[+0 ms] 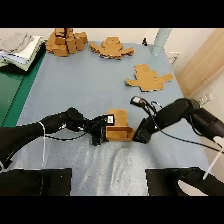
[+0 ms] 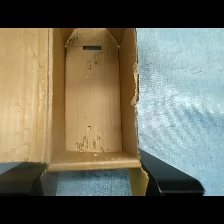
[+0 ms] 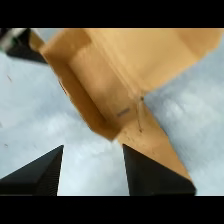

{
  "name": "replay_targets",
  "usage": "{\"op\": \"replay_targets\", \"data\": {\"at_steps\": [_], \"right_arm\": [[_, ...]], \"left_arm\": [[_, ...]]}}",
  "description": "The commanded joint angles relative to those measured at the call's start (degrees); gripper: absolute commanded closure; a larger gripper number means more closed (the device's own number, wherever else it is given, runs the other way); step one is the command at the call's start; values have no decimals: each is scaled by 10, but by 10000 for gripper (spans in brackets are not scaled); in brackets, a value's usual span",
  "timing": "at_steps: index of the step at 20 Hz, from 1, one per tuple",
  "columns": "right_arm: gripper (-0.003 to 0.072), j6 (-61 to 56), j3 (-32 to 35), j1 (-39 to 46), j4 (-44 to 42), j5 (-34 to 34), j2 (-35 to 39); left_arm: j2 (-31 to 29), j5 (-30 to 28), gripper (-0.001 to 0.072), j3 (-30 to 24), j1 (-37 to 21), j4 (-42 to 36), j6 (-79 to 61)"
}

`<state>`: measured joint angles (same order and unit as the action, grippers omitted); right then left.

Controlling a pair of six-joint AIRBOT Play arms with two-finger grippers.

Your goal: Fold the box.

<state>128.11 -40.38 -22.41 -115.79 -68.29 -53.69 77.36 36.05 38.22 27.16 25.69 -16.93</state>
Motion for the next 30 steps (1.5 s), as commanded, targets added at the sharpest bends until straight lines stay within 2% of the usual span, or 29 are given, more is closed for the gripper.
{"op": "replay_targets", "data": {"at_steps": [1,4,7,8,11,13,16,19,20,21,22,27,29,30], "right_arm": [[113,111,66,-5,80,74,26],[112,220,83,-6,63,179,-2],[113,333,82,-6,-30,212,-21],[155,364,82,-6,-55,214,-24],[381,396,82,-6,-82,218,-37],[472,396,83,-8,-96,209,-43],[472,395,83,-25,-97,210,-43],[465,395,83,-42,-101,248,-58],[399,395,83,-47,-103,253,-68],[193,395,83,-51,-108,254,-77],[91,395,83,-56,-110,254,-84],[91,393,82,-59,-104,247,-87],[111,347,82,-58,-85,230,-80],[203,314,81,-58,-62,217,-70]], "left_arm": [[0,0,300,0,0,0,0],[0,0,300,0,0,0,0],[0,0,300,0,0,0,0],[0,0,300,0,0,0,0],[0,0,300,0,0,0,0],[0,0,300,0,0,0,0],[0,0,300,0,0,0,0],[0,0,300,0,0,0,0],[0,1,300,0,0,0,0],[0,0,300,0,0,0,0],[0,0,300,0,0,0,0],[0,0,300,0,0,0,0],[0,0,300,0,0,0,0],[0,0,300,0,0,0,0]]}}
